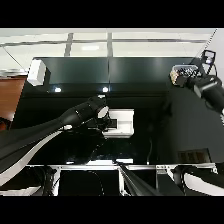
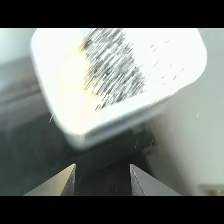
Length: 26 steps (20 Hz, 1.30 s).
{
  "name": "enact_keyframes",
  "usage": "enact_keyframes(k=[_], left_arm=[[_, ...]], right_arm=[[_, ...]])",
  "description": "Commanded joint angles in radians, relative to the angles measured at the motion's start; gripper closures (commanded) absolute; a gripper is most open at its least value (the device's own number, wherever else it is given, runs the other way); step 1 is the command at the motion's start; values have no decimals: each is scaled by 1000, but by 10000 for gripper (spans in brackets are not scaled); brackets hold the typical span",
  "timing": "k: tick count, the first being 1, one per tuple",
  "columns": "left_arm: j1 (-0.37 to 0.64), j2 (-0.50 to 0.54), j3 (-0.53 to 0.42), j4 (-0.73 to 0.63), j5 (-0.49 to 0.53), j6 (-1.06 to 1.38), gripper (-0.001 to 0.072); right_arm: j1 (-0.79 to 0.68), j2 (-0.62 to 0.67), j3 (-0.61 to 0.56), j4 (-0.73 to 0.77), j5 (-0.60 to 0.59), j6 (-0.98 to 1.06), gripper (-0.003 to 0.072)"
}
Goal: Fold the box and place the chain.
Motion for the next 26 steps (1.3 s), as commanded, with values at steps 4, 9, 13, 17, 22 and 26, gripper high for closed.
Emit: enact_keyframes(k=[4,9,13,17,22,26], left_arm=[[0,0,0,-1,2,0,684],[0,0,0,-1,2,0,684],[0,0,0,-1,2,0,684],[0,0,0,-1,1,0,684],[0,0,0,-1,1,0,684],[0,0,0,-1,2,0,684]], right_arm=[[-131,-428,595,286,232,-322,275],[-161,-708,1020,451,556,-494,26],[-164,-744,1039,473,577,-544,29],[-164,-764,1039,473,616,-558,82],[-164,-769,1039,472,618,-558,367],[-163,-765,1040,464,630,-559,682]])
